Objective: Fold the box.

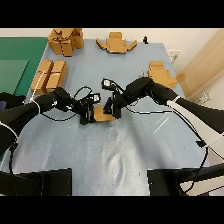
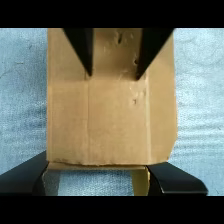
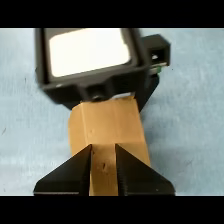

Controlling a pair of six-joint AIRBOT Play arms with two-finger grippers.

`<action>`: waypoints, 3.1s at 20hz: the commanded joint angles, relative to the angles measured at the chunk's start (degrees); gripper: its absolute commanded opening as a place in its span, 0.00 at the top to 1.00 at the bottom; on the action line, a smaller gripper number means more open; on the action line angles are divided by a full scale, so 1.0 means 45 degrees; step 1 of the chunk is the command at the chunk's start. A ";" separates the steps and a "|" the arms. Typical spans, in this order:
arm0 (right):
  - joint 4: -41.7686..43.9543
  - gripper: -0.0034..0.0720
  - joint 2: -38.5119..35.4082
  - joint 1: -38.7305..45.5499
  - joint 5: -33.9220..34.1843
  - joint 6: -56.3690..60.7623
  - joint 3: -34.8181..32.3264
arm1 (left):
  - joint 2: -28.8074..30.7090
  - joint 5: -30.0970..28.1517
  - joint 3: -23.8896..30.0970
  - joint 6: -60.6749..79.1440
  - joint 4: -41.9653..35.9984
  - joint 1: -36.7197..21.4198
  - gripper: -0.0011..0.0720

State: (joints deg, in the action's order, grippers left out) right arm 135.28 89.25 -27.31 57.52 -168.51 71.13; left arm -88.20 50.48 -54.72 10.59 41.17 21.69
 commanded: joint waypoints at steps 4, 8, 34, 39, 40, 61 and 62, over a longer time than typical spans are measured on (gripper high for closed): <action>-0.1321 0.66 -0.0894 -0.0209 0.0097 0.1078 -0.0005 | 0.0000 -0.0049 -0.0005 0.0010 0.0000 -0.0005 0.76; -0.2531 0.94 -0.1904 -0.0301 -0.0544 0.3735 -0.0826 | 0.0000 -0.0126 -0.0005 0.0010 0.0000 -0.0005 0.76; -0.2404 0.56 -0.1817 -0.1496 -0.4779 -0.0899 -0.2681 | 0.0000 -0.0136 -0.0010 0.0010 -0.0005 -0.0005 0.76; -0.2497 0.77 -0.1933 -0.1501 -0.4736 -0.0899 -0.2676 | 0.0000 -0.0131 -0.0005 0.0010 0.0000 -0.0005 0.76; -0.2497 0.84 -0.2079 -0.1501 -0.4697 -0.0899 -0.2676 | 0.0000 -0.0136 -0.0010 0.0010 0.0000 -0.0005 0.76; -0.2293 0.84 -0.1817 -0.1501 -0.3716 -0.0894 -0.2623 | 0.0000 -0.0136 -0.0005 0.0010 -0.0005 -0.0005 0.76; -0.2293 0.84 -0.1841 -0.1501 -0.3721 -0.0894 -0.2623 | 0.0000 -0.0141 -0.0005 0.0010 0.0000 -0.0005 0.76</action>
State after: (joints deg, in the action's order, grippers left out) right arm 124.88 80.93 -34.00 40.03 -172.55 59.31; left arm -88.20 49.87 -54.72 10.66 41.19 21.69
